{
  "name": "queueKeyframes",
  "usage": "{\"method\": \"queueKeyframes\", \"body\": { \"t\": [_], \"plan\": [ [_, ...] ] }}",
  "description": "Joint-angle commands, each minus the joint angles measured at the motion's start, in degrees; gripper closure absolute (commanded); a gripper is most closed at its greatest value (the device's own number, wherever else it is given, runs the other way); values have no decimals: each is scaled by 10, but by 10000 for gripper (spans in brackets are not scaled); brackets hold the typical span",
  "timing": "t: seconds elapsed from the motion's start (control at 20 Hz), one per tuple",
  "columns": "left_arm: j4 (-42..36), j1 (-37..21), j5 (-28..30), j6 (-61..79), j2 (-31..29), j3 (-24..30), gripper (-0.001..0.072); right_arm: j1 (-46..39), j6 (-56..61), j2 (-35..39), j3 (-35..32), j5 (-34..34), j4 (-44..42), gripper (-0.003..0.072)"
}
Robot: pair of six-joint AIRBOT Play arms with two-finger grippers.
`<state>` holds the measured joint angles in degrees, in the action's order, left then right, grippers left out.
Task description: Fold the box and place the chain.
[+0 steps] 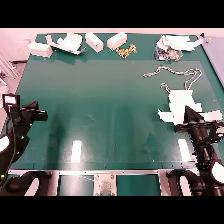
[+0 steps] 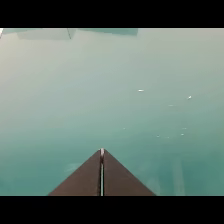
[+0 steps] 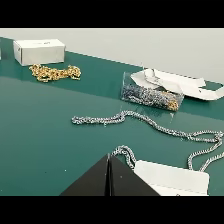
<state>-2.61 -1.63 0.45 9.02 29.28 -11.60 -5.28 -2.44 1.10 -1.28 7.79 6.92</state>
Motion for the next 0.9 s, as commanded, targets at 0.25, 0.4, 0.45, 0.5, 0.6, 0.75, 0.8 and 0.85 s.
{"method": "queueKeyframes", "body": {
  "t": [0.25, 0.4, 0.45, 0.5, 0.6, 0.75, 0.8, 0.85],
  "plan": [
    [0, 0, 0, 0, 0, -1, 688, -2, 37, -44, 50, 5, 2, 534],
    [0, 0, 0, 0, 0, -1, 688, -34, 37, -167, 125, -8, 7, 473],
    [0, 0, 0, 0, 0, -1, 688, -50, 37, -220, 154, -5, 13, 473],
    [0, 0, 1, 0, 0, -1, 688, -67, 37, -268, 181, 4, 13, 473],
    [0, 0, 0, 0, 0, -1, 688, -112, 48, -365, 243, 53, 34, 473],
    [0, 0, 0, 0, 0, -1, 688, -207, 167, -500, 337, 178, 165, 477],
    [0, 0, 0, 0, 0, -1, 688, -244, 203, -542, 368, 213, 215, 476],
    [0, 0, 0, 0, 0, -1, 688, -273, 204, -570, 388, 217, 238, 476]
  ]
}}
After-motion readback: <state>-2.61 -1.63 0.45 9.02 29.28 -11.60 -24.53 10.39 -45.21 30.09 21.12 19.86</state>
